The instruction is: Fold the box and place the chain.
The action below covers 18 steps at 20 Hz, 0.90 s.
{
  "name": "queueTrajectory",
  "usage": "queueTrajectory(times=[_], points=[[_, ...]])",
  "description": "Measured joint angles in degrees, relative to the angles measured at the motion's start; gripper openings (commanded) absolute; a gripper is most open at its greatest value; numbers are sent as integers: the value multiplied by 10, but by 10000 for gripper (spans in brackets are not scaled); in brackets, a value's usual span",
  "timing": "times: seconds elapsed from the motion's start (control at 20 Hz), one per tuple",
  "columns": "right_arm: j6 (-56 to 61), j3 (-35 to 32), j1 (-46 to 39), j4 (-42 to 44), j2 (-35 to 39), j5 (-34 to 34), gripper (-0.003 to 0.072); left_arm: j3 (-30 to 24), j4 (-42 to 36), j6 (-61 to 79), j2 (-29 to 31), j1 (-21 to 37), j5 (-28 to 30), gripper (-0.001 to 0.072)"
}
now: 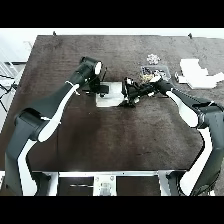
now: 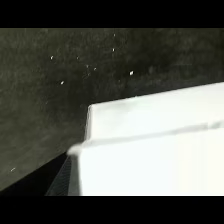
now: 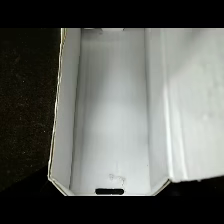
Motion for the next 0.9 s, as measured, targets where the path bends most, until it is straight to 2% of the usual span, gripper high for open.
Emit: queueTrajectory(times=[0.3, 0.55, 0.7, 0.9], points=[[0, 0, 0, 0, 0, 0, 576, 6, -3, 26, 49, 4, -23, 474], [0, 0, 0, 0, 0, 0, 576, -13, -18, 70, 122, 5, -15, 473], [0, 0, 0, 0, 0, 0, 577, -67, -25, 103, 179, 9, 17, 473], [0, 0, 0, 0, 0, 0, 576, -206, -87, 178, 272, 42, 99, 473]])
